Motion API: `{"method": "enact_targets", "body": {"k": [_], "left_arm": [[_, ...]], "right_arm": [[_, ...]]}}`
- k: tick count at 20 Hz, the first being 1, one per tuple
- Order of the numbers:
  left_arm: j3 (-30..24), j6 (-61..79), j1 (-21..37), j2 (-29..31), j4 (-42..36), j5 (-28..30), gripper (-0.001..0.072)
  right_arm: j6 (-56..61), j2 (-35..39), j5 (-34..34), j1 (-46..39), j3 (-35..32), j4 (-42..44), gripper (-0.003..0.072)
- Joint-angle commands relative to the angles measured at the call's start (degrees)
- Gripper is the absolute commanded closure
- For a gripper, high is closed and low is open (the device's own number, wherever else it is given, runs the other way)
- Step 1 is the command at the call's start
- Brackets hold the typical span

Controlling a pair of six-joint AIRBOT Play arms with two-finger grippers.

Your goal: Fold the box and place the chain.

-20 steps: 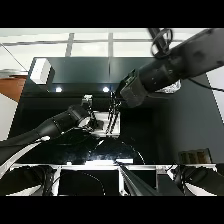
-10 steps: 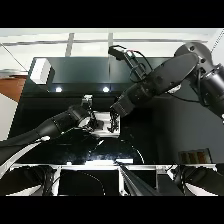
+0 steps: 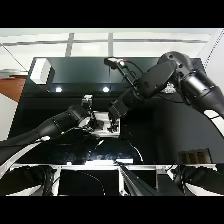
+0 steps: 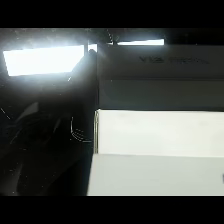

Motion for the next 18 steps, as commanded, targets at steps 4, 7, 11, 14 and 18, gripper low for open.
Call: {"method": "enact_targets", "body": {"k": [4,7,11,14,18], "left_arm": [[0.31,0.00,0.02,0.02,-0.02,-0.07,0.0683],[1.73,-0.04,0.00,0.00,0.22,0.59,0.0684],[4.83,-1.51,0.02,-1.95,0.22,1.57,0.0685],[6.51,-1.51,0.00,-4.24,0.09,-1.22,0.0676],[10.93,3.65,0.24,-3.28,0.39,-5.16,0.0130]], "right_arm": [[0.20,1.99,-7.21,-5.09,-0.81,-5.66,0.0254],[0.72,6.73,-8.41,-12.66,-1.75,-11.69,0.0254],[0.81,11.72,-7.08,-19.63,-6.82,-11.89,0.0254],[0.81,12.61,-7.21,-19.98,-9.33,-11.76,0.0254],[0.79,12.61,-5.55,-19.98,-10.14,-11.91,0.0254]]}}
